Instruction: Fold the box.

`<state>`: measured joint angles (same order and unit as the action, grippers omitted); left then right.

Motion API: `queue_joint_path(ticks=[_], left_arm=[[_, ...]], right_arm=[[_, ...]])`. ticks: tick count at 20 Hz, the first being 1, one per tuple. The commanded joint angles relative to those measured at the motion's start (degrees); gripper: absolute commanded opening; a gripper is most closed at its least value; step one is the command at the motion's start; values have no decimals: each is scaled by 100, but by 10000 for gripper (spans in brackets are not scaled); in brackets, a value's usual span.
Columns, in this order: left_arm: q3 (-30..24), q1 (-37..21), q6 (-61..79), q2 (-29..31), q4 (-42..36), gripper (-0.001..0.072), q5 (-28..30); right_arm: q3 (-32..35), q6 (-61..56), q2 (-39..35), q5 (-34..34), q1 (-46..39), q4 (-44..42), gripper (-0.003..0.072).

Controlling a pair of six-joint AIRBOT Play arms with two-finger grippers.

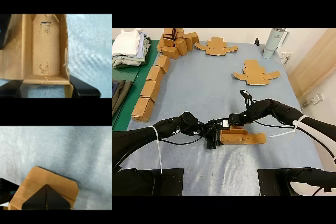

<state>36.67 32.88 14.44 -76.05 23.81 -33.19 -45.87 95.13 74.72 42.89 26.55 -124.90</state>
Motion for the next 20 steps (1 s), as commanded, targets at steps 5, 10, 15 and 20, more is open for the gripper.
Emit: queue_joint_path(ticks=[5,10,15,20], left_arm=[[4,-4,7,-2,0,490,0],[4,-7,7,-2,0,489,0],[4,-7,7,-2,2,490,0],[4,-4,7,-2,0,490,0]], right_arm=[[-208,507,-1043,496,13,595,3],[142,1145,-2428,1709,15,1766,3],[1110,2538,-3042,2111,13,1976,79],[1471,4015,-2610,1545,13,2212,528]])
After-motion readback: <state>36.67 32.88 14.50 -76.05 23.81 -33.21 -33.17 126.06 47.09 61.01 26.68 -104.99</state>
